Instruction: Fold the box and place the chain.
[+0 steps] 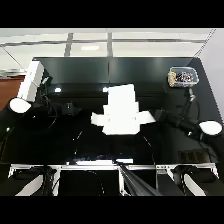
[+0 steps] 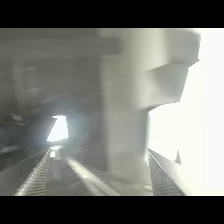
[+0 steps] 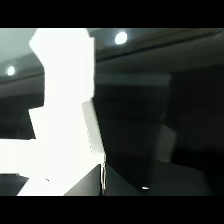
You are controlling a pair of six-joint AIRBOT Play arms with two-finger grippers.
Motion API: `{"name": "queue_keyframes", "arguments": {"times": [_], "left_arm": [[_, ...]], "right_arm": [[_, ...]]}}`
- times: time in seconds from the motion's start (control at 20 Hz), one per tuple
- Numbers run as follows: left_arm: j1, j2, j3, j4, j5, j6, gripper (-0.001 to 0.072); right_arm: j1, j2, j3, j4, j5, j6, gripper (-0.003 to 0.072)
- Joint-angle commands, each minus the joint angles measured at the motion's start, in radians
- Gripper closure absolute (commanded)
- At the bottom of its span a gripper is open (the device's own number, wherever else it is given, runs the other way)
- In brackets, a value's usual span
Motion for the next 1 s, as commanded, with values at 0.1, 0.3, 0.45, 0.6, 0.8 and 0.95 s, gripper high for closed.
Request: {"name": "queue_keyframes", "arguments": {"times": [0.1, 0.3, 0.45, 0.6, 0.8, 0.95], "left_arm": [[-0.002, -0.295, 0.178, -0.2, -0.262, 0.189, 0.0008], [-0.001, -0.481, 0.277, -0.283, -0.412, 0.258, 0.0008], [-0.016, -0.584, 0.307, -0.407, -0.485, 0.388, 0.0008], [-0.065, -0.672, 0.361, -0.401, -0.564, 0.407, 0.0008], [-0.138, -0.761, 0.47, -0.323, -0.65, 0.476, 0.003], [-0.146, -0.79, 0.525, -0.288, -0.701, 0.532, 0.0179]], "right_arm": [[0.279, 0.034, -0.07, 0.058, -0.246, 0.01, 0.0677], [0.302, 0.034, -0.07, 0.058, -0.253, 0.022, 0.0677], [0.302, 0.034, -0.07, 0.058, -0.253, 0.021, 0.0677], [0.302, 0.034, -0.07, 0.058, -0.246, 0.021, 0.0677], [0.302, 0.034, -0.07, 0.057, -0.246, 0.021, 0.0677], [0.302, 0.034, -0.07, 0.057, -0.242, 0.021, 0.0677]]}}
